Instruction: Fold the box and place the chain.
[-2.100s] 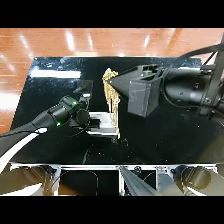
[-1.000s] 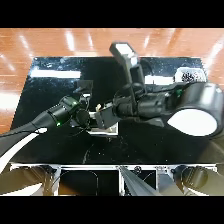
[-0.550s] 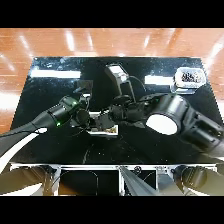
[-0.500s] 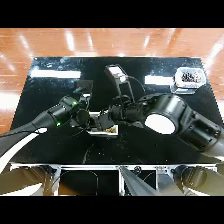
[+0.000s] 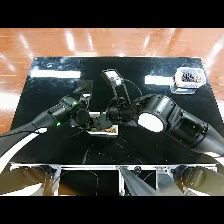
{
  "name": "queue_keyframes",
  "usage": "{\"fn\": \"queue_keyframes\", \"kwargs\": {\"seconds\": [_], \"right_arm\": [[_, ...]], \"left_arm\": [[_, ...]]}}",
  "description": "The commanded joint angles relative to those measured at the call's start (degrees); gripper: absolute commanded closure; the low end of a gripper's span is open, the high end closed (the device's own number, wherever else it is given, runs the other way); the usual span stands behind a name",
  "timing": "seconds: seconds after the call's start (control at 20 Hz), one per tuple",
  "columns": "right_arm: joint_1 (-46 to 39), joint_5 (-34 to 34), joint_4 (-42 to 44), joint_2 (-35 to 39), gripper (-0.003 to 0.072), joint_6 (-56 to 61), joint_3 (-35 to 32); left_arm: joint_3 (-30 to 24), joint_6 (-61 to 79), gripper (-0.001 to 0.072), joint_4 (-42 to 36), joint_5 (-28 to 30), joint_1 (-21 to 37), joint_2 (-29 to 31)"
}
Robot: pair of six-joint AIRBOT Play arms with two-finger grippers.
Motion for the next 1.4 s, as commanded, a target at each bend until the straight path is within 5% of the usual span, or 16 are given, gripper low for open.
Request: {"fn": "queue_keyframes", "kwargs": {"seconds": [0.0,0.3,0.7,0.8,0.85,0.95,1.35], "right_arm": [[0.0,0.1,0.0,-0.1,0.0109,0.0,0.0],[-0.1,1.8,-3.6,0.8,0.0116,0.6,0.0],[-4.1,27.6,-12.0,7.0,0.0115,2.5,0.0],[-3.7,29.0,-11.5,7.0,0.0115,2.5,0.0],[-3.5,28.7,-11.0,7.0,0.0115,2.5,0.0],[-3.5,27.4,-9.7,7.0,0.0115,2.5,0.0],[-3.5,26.4,-9.4,7.0,0.0115,1.9,0.0]], "left_arm": [[0.0,0.0,0.0684,0.0,0.0,0.0,0.0],[0.0,0.0,0.0684,0.0,0.0,0.0,0.0],[0.3,0.0,0.0683,0.0,0.7,0.0,0.0],[1.2,0.0,0.0667,-0.2,1.1,0.0,0.1],[1.9,0.0,0.0565,-0.2,1.5,0.0,0.1],[3.7,0.0,0.0250,-0.2,2.8,0.0,0.1],[8.2,8.6,0.0215,0.0,12.4,0.4,2.4]]}}
